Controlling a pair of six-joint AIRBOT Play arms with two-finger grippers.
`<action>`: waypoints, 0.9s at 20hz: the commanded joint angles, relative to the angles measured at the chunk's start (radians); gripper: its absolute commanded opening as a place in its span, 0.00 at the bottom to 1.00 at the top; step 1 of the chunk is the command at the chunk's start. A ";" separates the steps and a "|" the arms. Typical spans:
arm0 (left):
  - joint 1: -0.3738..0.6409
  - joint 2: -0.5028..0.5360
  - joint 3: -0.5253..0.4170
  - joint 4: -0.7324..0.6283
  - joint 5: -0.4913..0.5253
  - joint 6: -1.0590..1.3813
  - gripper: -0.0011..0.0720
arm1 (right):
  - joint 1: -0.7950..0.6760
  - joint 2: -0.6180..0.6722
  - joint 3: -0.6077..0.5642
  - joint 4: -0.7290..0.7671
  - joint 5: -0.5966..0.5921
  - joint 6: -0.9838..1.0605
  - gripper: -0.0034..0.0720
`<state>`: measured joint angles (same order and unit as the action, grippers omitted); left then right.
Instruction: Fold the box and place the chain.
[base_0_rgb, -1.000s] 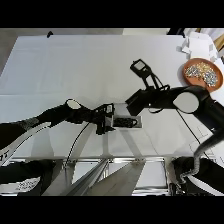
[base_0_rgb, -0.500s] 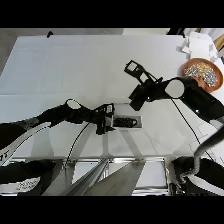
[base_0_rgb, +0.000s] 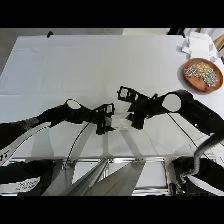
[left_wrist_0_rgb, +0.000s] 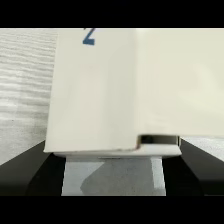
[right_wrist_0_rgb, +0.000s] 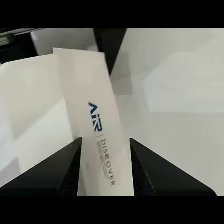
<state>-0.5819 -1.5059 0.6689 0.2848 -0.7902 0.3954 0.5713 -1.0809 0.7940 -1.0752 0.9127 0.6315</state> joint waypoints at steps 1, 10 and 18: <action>0.001 0.001 0.000 0.000 0.000 0.000 0.20 | 0.005 0.074 -0.022 0.015 0.024 -0.077 0.50; 0.001 0.001 0.000 0.000 0.000 0.000 0.20 | 0.005 0.083 -0.074 -0.002 -0.029 -0.143 0.50; 0.001 0.001 0.000 0.000 0.000 0.000 0.20 | 0.005 0.082 -0.134 -0.023 -0.061 -0.143 0.49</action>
<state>-0.5819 -1.5059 0.6689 0.2840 -0.7902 0.3935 0.5758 -0.9981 0.6819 -1.0874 0.8589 0.4896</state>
